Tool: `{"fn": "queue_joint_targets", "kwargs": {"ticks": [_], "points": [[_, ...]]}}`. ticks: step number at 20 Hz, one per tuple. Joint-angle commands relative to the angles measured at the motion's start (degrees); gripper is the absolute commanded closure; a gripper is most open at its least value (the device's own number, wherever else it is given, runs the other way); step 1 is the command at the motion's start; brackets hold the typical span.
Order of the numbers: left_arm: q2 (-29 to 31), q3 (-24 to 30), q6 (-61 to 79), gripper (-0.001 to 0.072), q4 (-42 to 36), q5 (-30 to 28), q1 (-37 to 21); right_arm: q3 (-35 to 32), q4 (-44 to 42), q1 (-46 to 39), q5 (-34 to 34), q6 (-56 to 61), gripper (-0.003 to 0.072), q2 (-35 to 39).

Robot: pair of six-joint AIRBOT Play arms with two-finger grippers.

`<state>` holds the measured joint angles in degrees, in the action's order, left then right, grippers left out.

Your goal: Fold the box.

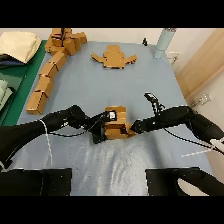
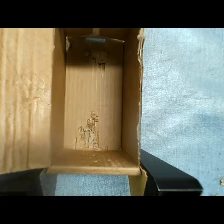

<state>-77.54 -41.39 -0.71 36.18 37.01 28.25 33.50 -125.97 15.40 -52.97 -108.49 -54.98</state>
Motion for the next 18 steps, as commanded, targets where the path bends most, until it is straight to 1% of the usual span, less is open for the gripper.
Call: {"fn": "queue_joint_targets", "kwargs": {"ticks": [1,5,7,9,14,16,18], "points": [[0.0,0.0,0.0,0.0190,0.0,0.0,0.0,0.1,-1.6,0.1,0.0,0.2,0.0290,-0.2],[0.0,0.0,0.0,0.0190,0.0,0.0,0.0,0.1,-1.6,2.4,0.0,0.7,0.0290,-3.8],[0.0,0.0,0.0,0.0190,0.0,0.0,0.0,0.9,-1.4,5.0,0.0,0.7,0.0219,-5.4],[0.0,0.0,0.0,0.0190,0.0,0.0,0.0,2.3,-1.3,6.7,0.9,2.0,0.0219,-5.7],[0.0,0.0,0.0,0.0190,0.0,0.0,0.0,5.7,5.4,8.4,2.4,11.7,0.0219,-5.8],[0.0,0.0,0.0,0.0190,0.0,0.0,0.0,6.5,9.5,9.8,3.3,16.5,0.0219,-5.8],[0.0,0.0,0.0,0.0190,0.0,0.0,0.0,6.7,11.4,11.7,3.6,20.1,0.0220,-5.9]]}}
